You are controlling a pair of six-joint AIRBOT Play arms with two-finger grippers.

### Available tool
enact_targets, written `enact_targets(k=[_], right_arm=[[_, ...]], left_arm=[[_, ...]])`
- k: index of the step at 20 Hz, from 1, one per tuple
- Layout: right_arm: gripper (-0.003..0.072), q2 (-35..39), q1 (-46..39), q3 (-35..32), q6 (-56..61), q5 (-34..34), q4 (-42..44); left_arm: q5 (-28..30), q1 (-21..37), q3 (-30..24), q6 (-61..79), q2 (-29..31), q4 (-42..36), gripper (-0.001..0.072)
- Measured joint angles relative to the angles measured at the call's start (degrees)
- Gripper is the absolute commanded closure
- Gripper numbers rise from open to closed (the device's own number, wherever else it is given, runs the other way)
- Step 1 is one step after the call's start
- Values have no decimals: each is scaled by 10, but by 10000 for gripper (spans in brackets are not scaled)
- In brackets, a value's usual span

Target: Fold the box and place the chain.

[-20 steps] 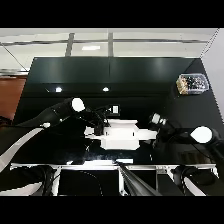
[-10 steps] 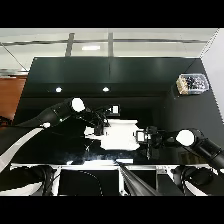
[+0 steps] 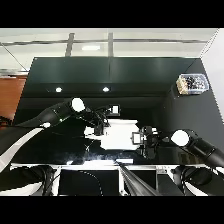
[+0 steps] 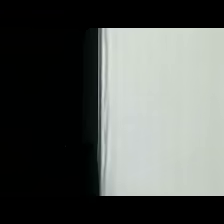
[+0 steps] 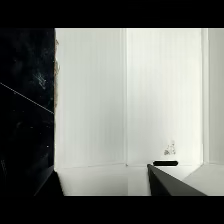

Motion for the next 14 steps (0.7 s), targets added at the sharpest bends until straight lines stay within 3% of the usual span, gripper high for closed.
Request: enact_targets(k=[6,14], right_arm=[[43,-2,1,15,-4,5,-28],[44,-2,2,26,24,-15,10]], left_arm=[[0,0,0,0,-2,0,683],[-1,0,0,0,-3,-1,683]])
